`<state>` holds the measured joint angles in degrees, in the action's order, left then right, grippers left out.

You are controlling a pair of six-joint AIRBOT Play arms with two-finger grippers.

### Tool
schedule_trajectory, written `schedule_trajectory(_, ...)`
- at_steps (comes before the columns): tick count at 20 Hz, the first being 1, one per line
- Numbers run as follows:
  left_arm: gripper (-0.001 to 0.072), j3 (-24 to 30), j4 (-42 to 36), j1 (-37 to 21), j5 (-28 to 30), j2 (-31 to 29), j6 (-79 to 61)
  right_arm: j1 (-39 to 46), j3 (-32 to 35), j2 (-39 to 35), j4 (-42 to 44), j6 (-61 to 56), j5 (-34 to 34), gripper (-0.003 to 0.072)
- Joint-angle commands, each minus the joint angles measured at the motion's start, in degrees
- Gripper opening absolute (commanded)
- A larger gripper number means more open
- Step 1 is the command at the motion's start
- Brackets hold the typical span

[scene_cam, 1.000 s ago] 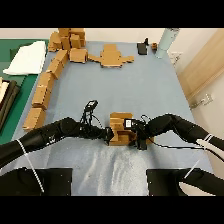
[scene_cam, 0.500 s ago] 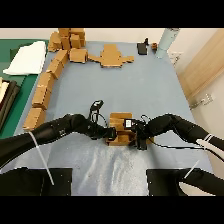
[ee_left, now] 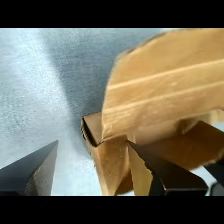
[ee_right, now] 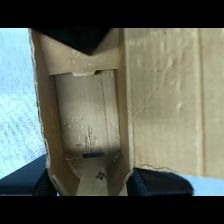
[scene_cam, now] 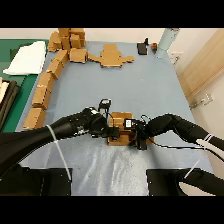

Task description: Fold the box.

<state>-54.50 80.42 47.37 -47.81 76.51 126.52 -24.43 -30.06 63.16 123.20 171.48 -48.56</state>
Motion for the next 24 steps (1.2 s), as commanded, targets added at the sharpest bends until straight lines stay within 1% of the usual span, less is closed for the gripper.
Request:
schedule_trajectory(1, 0.0632, -5.95, 4.63, 2.32, -7.82, 5.20, 6.60, -0.04, 0.02, -0.02, 0.02, 0.00, 0.02, 0.0497)
schedule_trajectory(5, 0.0632, -12.87, 8.22, 4.50, -17.49, 10.36, 12.28, -0.04, 0.02, 0.00, 0.02, 0.00, 0.02, 0.0497)
schedule_trajectory(6, 0.0632, -13.88, 8.35, 4.81, -18.45, 11.28, 12.61, -0.04, 0.02, -0.02, 0.00, 0.00, 0.02, 0.0497)
schedule_trajectory(9, 0.0632, -14.32, 8.09, 4.79, -16.98, 12.13, 12.66, -0.04, 0.02, 0.00, 0.00, 0.00, 0.02, 0.0497)
schedule_trajectory(11, 0.0632, -14.32, 8.09, 4.79, -17.18, 12.13, 12.98, -0.04, 0.02, -0.02, 0.00, 0.00, 0.02, 0.0497)
schedule_trajectory(18, 0.0631, -14.29, 8.37, 4.68, -16.46, 13.44, 22.03, -0.04, 0.02, -0.02, 0.02, 0.00, 0.02, 0.0497)
schedule_trajectory(19, 0.0555, -14.32, 8.35, 4.70, -16.15, 13.75, 22.05, -0.04, 0.02, -0.02, 0.00, 0.00, 0.04, 0.0497)
schedule_trajectory(20, 0.0374, -14.32, 8.35, 4.70, -15.85, 13.88, 21.99, -0.04, 0.02, -0.02, 0.00, 0.00, 0.02, 0.0497)
schedule_trajectory(21, 0.0231, -14.32, 8.35, 4.70, -15.13, 13.88, 21.94, -0.04, 0.02, 0.00, 0.02, 0.00, 0.02, 0.0497)
schedule_trajectory(24, 0.0012, -14.32, 8.35, 4.81, -13.33, 13.88, 21.77, -0.04, 0.02, -0.02, 0.00, 0.00, 0.02, 0.0497)
